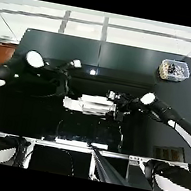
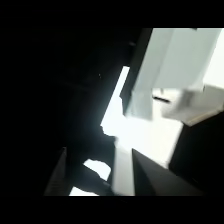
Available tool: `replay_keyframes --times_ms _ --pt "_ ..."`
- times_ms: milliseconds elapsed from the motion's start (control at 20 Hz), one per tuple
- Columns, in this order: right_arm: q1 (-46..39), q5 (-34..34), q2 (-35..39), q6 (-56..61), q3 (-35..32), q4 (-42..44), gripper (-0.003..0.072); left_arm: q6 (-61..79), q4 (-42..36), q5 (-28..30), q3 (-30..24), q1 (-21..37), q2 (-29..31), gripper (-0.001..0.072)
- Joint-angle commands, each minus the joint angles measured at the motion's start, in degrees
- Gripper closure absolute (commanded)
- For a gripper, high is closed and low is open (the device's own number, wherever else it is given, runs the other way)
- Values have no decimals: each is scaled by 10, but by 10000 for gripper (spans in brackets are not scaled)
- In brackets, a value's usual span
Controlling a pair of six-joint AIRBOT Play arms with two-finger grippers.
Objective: Fold the box and place the chain.
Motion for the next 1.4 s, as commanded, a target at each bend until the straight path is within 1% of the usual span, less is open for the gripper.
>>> replay_keyframes --times_ms 0,50,100,150,200,250,300,450,600,700,800,1100,1250,1350 --pt "0 1 0 0 0 0 487 -172 -23 -191 -4 50 31 578" --pt "0 0 0 0 0 0 487 -174 -65 -224 -12 54 27 683" --pt "0 0 0 0 0 0 488 -175 -120 -226 -29 50 25 683" --pt "0 0 0 0 0 0 487 -174 -176 -206 -47 43 22 684" --pt "0 0 0 0 0 0 488 -173 -224 -170 -64 31 19 683" --pt "0 1 0 0 0 0 487 -173 -261 -119 -80 16 14 683" --pt "0 1 0 0 0 0 487 -169 -282 -65 -88 -2 8 683" --pt "0 0 0 0 0 0 486 -128 -329 83 -89 -44 -2 683" --pt "0 1 0 0 0 0 486 -111 -358 229 -89 -59 -3 683" --pt "0 1 0 0 0 0 487 -111 -364 285 -89 -60 -11 683" --pt "0 1 0 0 0 0 487 -110 -363 292 -89 -60 -30 683" --pt "0 0 0 0 0 0 487 -111 -343 218 -89 -64 -98 684" --pt "0 1 0 0 0 0 487 -111 -333 207 -89 -63 -108 684" --pt "0 1 0 0 0 0 486 -111 -328 188 -76 -55 -99 685"
